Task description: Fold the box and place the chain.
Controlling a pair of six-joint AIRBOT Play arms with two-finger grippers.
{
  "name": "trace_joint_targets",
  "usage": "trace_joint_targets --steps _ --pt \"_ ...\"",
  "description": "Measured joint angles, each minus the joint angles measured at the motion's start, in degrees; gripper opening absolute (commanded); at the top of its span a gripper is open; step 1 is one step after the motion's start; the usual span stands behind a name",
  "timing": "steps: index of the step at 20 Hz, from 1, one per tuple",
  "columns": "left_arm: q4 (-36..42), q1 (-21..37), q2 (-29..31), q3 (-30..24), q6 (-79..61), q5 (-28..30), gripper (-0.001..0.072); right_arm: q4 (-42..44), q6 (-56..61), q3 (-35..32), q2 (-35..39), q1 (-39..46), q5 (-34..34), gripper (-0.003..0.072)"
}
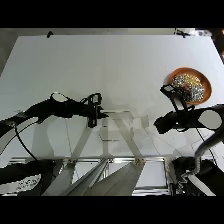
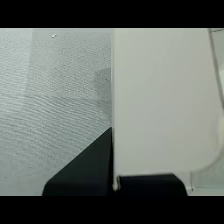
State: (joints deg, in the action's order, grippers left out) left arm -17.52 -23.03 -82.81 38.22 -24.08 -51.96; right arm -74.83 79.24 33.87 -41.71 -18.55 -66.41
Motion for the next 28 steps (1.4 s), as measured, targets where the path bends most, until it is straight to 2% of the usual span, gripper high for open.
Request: trace_joint_targets --steps 2,3,4,5,9,13,16,17,18,19,23,28 --pt "0.0 0.0 0.0 0.0 0.0 0.0 0.0014 0.9 -1.7 0.0 0.0 0.0 0.0 0.0176" --pt "0.0 0.0 0.0 0.0 0.0 0.0 0.0014 2.5 -4.0 0.0 0.0 0.0 -0.1 0.0168" --pt "0.0 0.0 0.0 0.0 0.0 0.0 0.0014 4.2 -6.7 0.0 0.0 0.0 -0.2 0.0060" --pt "0.0 0.0 0.0 0.0 0.0 0.0 0.0014 6.3 -10.1 0.0 0.0 0.0 -0.2 0.0010" --pt "0.0 0.0 0.0 0.0 0.0 -0.1 0.0014 10.0 -19.8 0.0 2.0 -2.5 2.5 0.0008" --pt "0.0 0.0 0.0 0.0 0.0 -0.1 0.0014 4.3 -22.2 0.0 6.5 -12.9 10.3 0.0008" --pt "0.0 0.0 0.0 0.0 0.0 -0.1 0.0014 -2.6 -22.3 -1.9 6.7 -22.5 13.8 0.0014" --pt "0.0 0.0 0.0 0.0 0.0 -0.1 0.0014 -4.8 -22.3 -2.9 5.9 -25.0 14.8 0.0190" --pt "0.0 0.0 0.0 0.0 0.0 -0.1 0.0014 -6.7 -22.3 -3.9 4.7 -27.1 15.4 0.0490" --pt "0.0 0.0 0.0 0.0 0.0 -0.1 0.0014 -8.0 -22.3 -4.8 3.1 -28.8 16.4 0.0720" --pt "0.0 0.0 0.0 0.0 0.0 -0.1 0.0014 -10.5 -22.3 -6.4 -4.8 -31.8 19.1 0.0718" --pt "0.0 0.0 0.0 0.0 0.0 -0.1 0.0014 -11.3 -22.6 -7.0 -12.7 -33.7 26.1 0.0717"
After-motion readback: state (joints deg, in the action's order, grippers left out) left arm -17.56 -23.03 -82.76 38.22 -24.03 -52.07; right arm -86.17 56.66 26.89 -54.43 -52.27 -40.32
